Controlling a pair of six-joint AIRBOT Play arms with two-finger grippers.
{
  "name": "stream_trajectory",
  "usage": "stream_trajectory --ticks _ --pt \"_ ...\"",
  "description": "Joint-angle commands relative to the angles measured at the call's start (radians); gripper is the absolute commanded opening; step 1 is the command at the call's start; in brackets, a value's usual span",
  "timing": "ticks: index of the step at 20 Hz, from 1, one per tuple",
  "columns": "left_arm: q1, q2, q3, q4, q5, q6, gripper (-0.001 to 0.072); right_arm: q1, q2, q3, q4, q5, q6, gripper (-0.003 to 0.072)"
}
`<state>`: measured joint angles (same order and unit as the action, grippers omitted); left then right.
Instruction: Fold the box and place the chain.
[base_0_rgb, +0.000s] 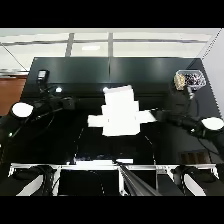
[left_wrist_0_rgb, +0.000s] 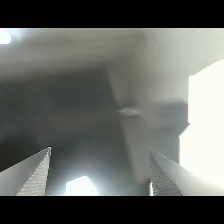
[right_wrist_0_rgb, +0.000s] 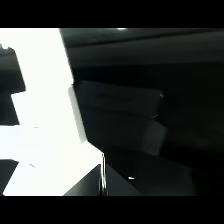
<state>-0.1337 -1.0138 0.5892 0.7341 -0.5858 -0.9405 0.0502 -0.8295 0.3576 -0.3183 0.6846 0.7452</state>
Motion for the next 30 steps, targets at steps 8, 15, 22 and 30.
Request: stream_trajectory --ticks 8,15,22,30 --pt "0.067 -0.542 0.248 -0.313 -0.713 0.309 0.0702 0.258 0.022 -0.045 0.039 -0.190 0.031 0.0013" --pt "-0.056 -0.731 0.444 -0.218 -0.866 0.408 0.0672 0.257 0.022 -0.045 0.032 -0.172 0.036 0.0014" --pt "-0.064 -0.751 0.474 -0.118 -0.929 0.520 0.0028 0.253 0.023 -0.043 -0.016 -0.173 0.036 0.0161" --pt "-0.103 -0.674 0.454 -0.107 -0.851 0.506 0.0021 0.027 0.023 0.320 -0.372 0.368 -0.053 0.0693"
